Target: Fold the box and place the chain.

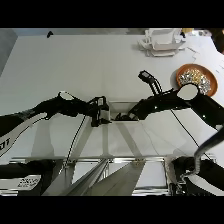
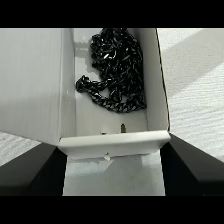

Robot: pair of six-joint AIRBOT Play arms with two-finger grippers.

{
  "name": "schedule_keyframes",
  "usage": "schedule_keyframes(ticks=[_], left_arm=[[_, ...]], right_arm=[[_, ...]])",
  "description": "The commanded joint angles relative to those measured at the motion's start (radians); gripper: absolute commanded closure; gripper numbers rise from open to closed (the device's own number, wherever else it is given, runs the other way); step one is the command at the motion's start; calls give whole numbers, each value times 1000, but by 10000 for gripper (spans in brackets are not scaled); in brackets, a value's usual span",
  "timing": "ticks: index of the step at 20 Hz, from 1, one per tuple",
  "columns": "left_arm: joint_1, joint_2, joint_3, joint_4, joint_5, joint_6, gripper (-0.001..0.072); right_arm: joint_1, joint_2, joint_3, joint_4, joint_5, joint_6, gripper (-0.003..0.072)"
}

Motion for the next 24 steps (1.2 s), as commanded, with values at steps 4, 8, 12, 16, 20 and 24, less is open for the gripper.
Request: schedule_keyframes(ticks=[4, 8, 12, 16, 20, 24], left_arm=[[0, 0, 0, 0, 0, 0, 568], [0, 0, 0, 0, 0, 0, 568], [0, 0, 0, 0, 0, 0, 568], [0, 0, 0, 0, 0, 0, 568], [0, 0, 0, 0, 0, 0, 568], [0, 0, 0, 0, 0, 0, 568]], right_arm=[[0, 0, 0, -48, 11, 99, 501], [-4, 90, 1, -188, 29, 166, 607], [-64, 187, 1, -542, -6, 354, 624], [-133, 127, 0, -639, -80, 526, 604], [-136, -21, 0, -661, -160, 610, 341], [-136, -135, 0, -666, -248, 721, 344]])
